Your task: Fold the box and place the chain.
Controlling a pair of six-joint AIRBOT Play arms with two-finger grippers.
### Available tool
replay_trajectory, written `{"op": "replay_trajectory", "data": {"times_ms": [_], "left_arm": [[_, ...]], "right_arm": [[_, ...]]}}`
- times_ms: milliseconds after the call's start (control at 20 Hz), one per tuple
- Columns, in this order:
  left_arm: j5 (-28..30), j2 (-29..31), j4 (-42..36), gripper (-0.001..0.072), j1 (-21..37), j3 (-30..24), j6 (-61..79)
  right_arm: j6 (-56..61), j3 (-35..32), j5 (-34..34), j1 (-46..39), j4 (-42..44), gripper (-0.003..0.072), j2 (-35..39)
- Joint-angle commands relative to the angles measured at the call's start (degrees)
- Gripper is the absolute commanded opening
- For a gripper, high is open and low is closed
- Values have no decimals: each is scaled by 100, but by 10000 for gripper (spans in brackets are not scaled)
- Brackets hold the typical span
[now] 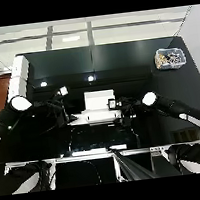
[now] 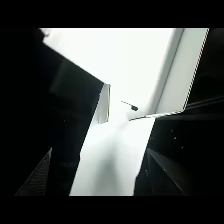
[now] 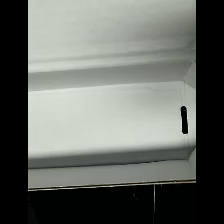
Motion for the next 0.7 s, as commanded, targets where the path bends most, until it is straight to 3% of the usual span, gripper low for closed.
{"op": "replay_trajectory", "data": {"times_ms": [0,150,300,600,650], "left_arm": [[321,-192,2,674,-319,-74,2253],[319,-509,-223,674,-472,-52,2302],[304,-682,-942,672,-520,-50,2284],[-15,-756,-874,272,-525,-50,1958],[-13,-756,-876,232,-525,-48,1958]], "right_arm": [[-26,2,-28,2,-31,303,-4],[-26,2,-26,2,-31,303,-4],[-26,2,-28,2,-31,303,-4],[-26,2,-28,2,-31,303,-4],[-26,2,-28,2,-31,303,-4]]}}
